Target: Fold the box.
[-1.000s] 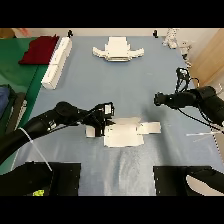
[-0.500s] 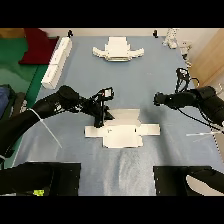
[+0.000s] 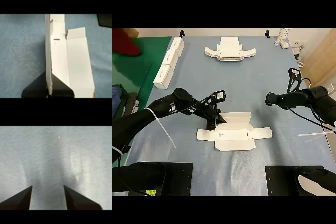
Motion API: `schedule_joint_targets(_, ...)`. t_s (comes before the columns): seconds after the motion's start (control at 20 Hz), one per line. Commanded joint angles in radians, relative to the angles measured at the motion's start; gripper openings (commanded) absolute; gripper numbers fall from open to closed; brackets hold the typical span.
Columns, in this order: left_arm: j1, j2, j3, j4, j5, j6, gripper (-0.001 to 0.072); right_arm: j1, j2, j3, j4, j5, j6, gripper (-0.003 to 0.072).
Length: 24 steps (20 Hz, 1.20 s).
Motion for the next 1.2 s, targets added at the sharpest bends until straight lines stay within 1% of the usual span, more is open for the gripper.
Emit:
schedule_joint_targets(0.0, 0.001, -0.006, -0.008, 0.011, -0.02, -0.001, 0.0012, 0.002, 0.0, 0.001, 0.011, -0.011, 0.0, 0.0614)
schedule_joint_targets(0.15, 0.001, -0.006, -0.008, 0.014, -0.043, -0.002, 0.0012, 0.002, 0.0, 0.001, 0.035, -0.016, 0.0, 0.0614)
schedule_joint_targets(0.25, 0.001, -0.006, -0.008, 0.013, -0.055, -0.002, 0.0012, 0.002, 0.0, 0.001, 0.067, -0.033, 0.0, 0.0566)
schedule_joint_targets(0.3, 0.001, -0.006, -0.008, 0.013, -0.055, -0.002, 0.0012, 0.002, 0.0, 0.001, 0.09, -0.055, 0.0, 0.0506)
schedule_joint_targets(0.35, 0.001, -0.006, -0.008, 0.013, -0.051, -0.002, 0.0012, 0.002, 0.0, 0.001, 0.111, -0.085, -0.001, 0.0412)
schedule_joint_targets(0.4, 0.001, -0.005, -0.008, 0.013, -0.05, -0.002, 0.0012, 0.002, 0.001, 0.001, 0.128, -0.127, -0.003, 0.0261)
schedule_joint_targets(0.45, 0.002, -0.005, -0.008, 0.013, -0.05, -0.001, 0.0012, 0.002, 0.002, 0.001, 0.146, -0.172, -0.024, 0.0139)
schedule_joint_targets(0.5, 0.002, -0.005, -0.008, 0.012, -0.05, 0.0, 0.0012, 0.002, 0.002, 0.001, 0.176, -0.219, -0.072, 0.0051)
schedule_joint_targets(0.55, 0.001, -0.005, -0.008, 0.012, -0.051, 0.0, 0.0012, 0.003, 0.002, 0.001, 0.214, -0.263, -0.134, 0.0002)
schedule_joint_targets(0.65, 0.001, -0.005, -0.008, 0.012, -0.051, 0.0, 0.0012, 0.035, 0.019, 0.001, 0.246, -0.332, -0.216, 0.0002)
schedule_joint_targets(0.8, 0.001, -0.005, -0.008, 0.008, -0.05, 0.0, 0.0012, 0.137, 0.085, -0.003, 0.219, -0.394, -0.228, 0.0002)
schedule_joint_targets(0.9, 0.001, -0.005, -0.008, 0.008, -0.051, 0.0, 0.0012, 0.23, 0.155, -0.034, 0.215, -0.426, -0.227, 0.0001)
schedule_joint_targets(1.05, 0.001, -0.005, -0.008, 0.008, -0.051, 0.0, 0.0012, 0.45, 0.299, -0.158, 0.216, -0.409, -0.18, 0.0002)
schedule_joint_targets(1.15, 0.001, -0.005, -0.008, 0.008, -0.051, 0.0, 0.0012, 0.619, 0.389, -0.237, 0.211, -0.333, -0.188, 0.0002)
